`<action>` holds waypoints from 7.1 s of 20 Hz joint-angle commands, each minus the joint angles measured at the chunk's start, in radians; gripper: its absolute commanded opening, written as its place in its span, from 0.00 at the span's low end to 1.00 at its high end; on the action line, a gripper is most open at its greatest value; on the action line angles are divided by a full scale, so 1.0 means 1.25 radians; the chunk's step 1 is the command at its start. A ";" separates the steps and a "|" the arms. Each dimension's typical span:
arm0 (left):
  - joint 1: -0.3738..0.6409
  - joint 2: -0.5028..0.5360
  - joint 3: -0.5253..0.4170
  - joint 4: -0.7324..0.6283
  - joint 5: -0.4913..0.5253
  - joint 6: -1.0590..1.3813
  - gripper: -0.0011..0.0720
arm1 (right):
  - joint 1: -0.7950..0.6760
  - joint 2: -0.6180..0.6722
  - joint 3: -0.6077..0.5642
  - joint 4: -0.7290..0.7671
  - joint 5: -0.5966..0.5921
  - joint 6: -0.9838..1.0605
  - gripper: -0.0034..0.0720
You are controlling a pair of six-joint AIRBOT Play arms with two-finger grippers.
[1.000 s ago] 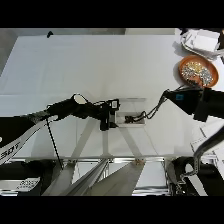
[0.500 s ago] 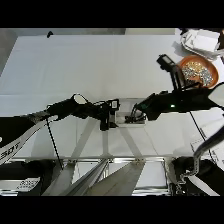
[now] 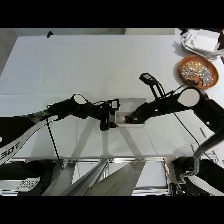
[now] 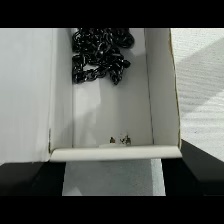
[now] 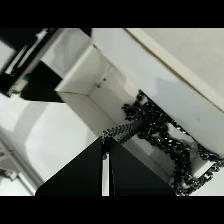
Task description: Fold the box and place the chain.
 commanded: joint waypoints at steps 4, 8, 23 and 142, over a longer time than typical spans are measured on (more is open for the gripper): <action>-0.001 0.000 0.000 0.000 0.000 0.000 0.30 | 0.002 -0.109 -0.021 -0.005 -0.069 0.000 0.07; -0.001 0.001 0.000 0.000 0.000 0.000 0.30 | 0.015 -0.119 -0.021 -0.009 -0.082 0.000 0.21; -0.001 0.001 0.000 0.000 0.000 0.000 0.30 | -0.340 0.120 0.012 -0.303 -0.052 0.155 0.29; -0.001 0.001 0.000 0.000 0.000 0.000 0.30 | -0.251 0.120 0.060 0.068 0.073 -0.173 0.26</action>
